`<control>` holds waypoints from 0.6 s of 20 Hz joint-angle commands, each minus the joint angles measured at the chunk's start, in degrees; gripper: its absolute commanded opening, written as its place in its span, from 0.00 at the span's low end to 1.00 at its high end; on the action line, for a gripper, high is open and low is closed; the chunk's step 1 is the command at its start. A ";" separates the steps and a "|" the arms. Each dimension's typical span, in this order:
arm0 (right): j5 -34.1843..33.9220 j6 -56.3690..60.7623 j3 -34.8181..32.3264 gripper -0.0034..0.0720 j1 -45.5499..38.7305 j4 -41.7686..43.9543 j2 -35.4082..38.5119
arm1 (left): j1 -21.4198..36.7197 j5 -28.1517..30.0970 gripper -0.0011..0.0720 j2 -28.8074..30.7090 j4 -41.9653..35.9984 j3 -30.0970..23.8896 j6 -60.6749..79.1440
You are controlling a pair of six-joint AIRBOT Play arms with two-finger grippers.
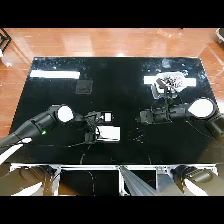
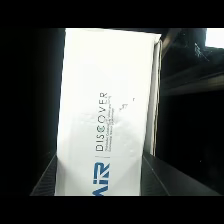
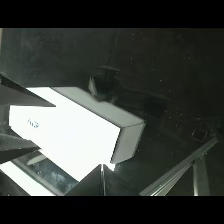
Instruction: Fold the box and place the chain.
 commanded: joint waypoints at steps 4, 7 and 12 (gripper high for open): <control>-0.28 0.00 0.04 0.09 -0.04 0.02 0.04 | 1.31 -7.67 0.06 0.37 9.53 6.88 -15.41; -0.31 0.00 0.04 0.09 -0.04 0.02 0.04 | 8.02 -14.51 0.06 1.11 13.64 13.00 -22.34; -0.28 0.02 0.04 0.09 -0.04 0.07 0.04 | 30.03 -14.03 0.06 0.15 17.57 21.38 -34.34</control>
